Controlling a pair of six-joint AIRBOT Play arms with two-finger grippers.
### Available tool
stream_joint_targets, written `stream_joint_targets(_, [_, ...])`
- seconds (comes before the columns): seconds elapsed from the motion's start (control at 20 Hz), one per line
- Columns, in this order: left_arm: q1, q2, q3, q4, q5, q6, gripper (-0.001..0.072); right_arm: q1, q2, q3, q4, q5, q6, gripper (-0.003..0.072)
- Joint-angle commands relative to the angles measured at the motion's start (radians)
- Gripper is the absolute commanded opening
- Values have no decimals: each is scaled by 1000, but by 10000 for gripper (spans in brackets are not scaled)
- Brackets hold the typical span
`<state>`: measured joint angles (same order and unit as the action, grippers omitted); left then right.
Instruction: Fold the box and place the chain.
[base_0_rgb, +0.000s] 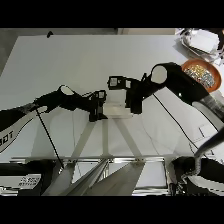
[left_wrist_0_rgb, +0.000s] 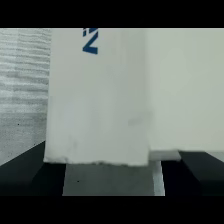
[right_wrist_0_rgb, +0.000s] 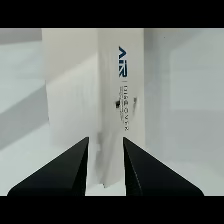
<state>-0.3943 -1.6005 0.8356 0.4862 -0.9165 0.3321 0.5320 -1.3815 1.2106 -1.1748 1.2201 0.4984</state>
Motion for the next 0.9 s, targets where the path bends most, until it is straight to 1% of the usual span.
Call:
stream_joint_targets(0.0, [0, 0, 0, 0, 0, 0, 182, -1, -66, 104, 12, 132, 30, 225])
stream_joint_targets(0.05, [0, 0, 0, 0, 0, 0, 182, 5, -74, 108, 12, 158, 31, 236])
stream_joint_targets(0.15, [0, 0, 0, 0, 0, 0, 182, 24, -90, 108, 12, 183, 76, 385])
stream_joint_targets(0.2, [0, 0, 0, 0, 0, 0, 182, 34, -98, 108, 12, 182, 82, 406])
stream_joint_targets(0.45, [0, 0, 0, 0, 0, 0, 182, 63, -132, 110, 28, 136, 82, 406])
stream_joint_targets(0.55, [0, 0, 0, 0, 0, 0, 182, 65, -148, 110, 24, 104, 82, 418])
stream_joint_targets(0.65, [0, 0, 0, 0, 0, 0, 182, 65, -154, 110, 23, 100, 82, 426])
stream_joint_targets(0.7, [0, 0, 0, 0, 0, 0, 182, 65, -154, 110, 23, 100, 82, 453])
stream_joint_targets(0.85, [0, 0, 0, 0, 0, 0, 182, 79, -154, 109, 10, 89, 80, 488])
